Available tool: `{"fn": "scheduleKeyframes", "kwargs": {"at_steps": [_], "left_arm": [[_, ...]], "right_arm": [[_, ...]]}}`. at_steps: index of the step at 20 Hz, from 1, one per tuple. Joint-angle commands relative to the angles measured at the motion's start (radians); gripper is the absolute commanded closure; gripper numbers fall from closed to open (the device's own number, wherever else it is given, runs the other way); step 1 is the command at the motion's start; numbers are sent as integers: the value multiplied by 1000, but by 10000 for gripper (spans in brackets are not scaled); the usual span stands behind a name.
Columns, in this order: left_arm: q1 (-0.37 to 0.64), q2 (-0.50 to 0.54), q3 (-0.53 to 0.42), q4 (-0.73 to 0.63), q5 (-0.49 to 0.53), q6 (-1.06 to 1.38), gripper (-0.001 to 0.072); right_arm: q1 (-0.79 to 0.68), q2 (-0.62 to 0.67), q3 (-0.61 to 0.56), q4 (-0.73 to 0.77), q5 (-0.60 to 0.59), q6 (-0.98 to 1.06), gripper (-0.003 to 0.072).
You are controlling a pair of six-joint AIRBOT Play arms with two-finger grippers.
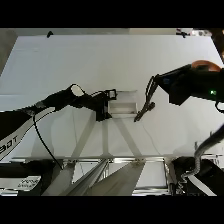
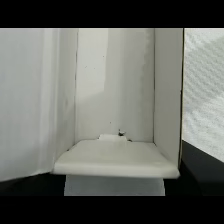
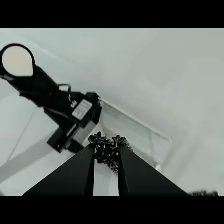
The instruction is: Fold the box and place the chain.
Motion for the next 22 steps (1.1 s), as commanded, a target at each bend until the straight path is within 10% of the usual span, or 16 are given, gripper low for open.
{"fn": "scheduleKeyframes", "kwargs": {"at_steps": [1,22], "left_arm": [[0,0,0,0,0,0,358],[0,0,0,0,0,0,358]], "right_arm": [[55,-37,-3,-13,-112,2,674],[196,-399,-243,-65,-229,56,674]]}}
